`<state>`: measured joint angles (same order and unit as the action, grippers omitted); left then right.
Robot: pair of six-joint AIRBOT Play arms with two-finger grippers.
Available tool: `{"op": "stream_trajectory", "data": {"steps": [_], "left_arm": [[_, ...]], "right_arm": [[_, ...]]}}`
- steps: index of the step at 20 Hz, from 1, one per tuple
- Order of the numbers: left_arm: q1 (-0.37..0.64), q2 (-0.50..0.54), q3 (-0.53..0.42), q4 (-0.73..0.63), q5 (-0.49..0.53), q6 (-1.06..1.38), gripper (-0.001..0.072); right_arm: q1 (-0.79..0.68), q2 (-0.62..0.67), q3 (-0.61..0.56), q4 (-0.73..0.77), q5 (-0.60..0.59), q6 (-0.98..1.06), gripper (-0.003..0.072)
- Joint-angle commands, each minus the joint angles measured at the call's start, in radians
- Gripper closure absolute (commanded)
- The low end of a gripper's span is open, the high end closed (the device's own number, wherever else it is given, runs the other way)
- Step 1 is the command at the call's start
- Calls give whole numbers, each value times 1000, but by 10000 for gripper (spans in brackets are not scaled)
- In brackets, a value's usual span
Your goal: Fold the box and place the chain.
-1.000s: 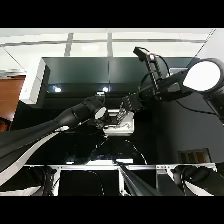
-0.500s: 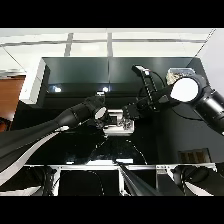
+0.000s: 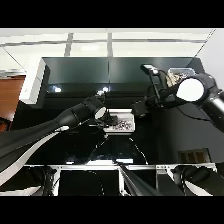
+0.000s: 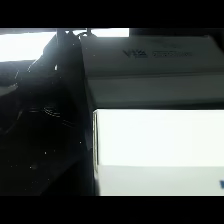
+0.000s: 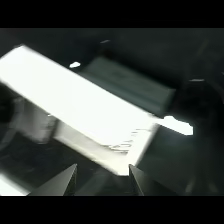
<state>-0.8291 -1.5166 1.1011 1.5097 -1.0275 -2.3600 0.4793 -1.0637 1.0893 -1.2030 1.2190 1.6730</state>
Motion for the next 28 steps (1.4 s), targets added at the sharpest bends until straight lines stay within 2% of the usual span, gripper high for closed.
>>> {"op": "stream_trajectory", "data": {"steps": [1, 3, 4, 5, 6, 7, 12, 14, 16, 18, 20, 21, 23, 25, 26, 28], "left_arm": [[1, -7, 0, -2, -24, 5, 684], [8, -2, 7, 4, -62, 3, 668], [8, 5, 16, 29, -87, -5, 572], [8, 16, 27, 56, -108, -4, 435], [9, 34, 37, 82, -134, -1, 231], [9, 55, 41, 114, -157, 0, 125], [19, 222, 13, 274, -217, 147, 128], [79, 289, -64, 285, -211, 184, 128], [190, 346, -179, 246, -185, 205, 130], [333, 396, -316, 70, -73, 357, 131], [480, 407, -438, -262, 70, 665, 133], [534, 401, -482, -478, 110, 958, 133], [576, 383, -505, -773, 58, 1571, 136], [551, 365, -505, -862, 29, 2019, 107], [526, 360, -505, -863, 35, 2201, -11], [468, 359, -505, -824, 120, 2462, -11]], "right_arm": [[-70, 45, 0, -67, 11, -5, 311], [-78, 48, -1, -66, 16, -6, 311], [-78, 48, -1, -63, 13, -6, 311], [-78, 48, -1, -48, 2, -5, 311], [-78, 48, -1, -28, -21, -6, 311], [-78, 48, -1, -12, -46, -6, 311], [-78, 47, -1, 5, -102, -5, 311], [-78, 47, -1, 5, -97, -4, 311], [-78, 47, -1, 5, -97, -1, 311], [-78, 47, -1, 5, -98, 3, 311], [-78, 47, -1, 1, -99, 3, 311], [-78, 47, -1, -3, -99, 3, 311], [-78, 47, -1, -22, -99, 3, 311], [-80, 47, -1, -57, -96, 2, 311], [-80, 47, -1, -75, -94, 3, 310], [-83, 47, -1, -92, -77, 3, 311]]}}
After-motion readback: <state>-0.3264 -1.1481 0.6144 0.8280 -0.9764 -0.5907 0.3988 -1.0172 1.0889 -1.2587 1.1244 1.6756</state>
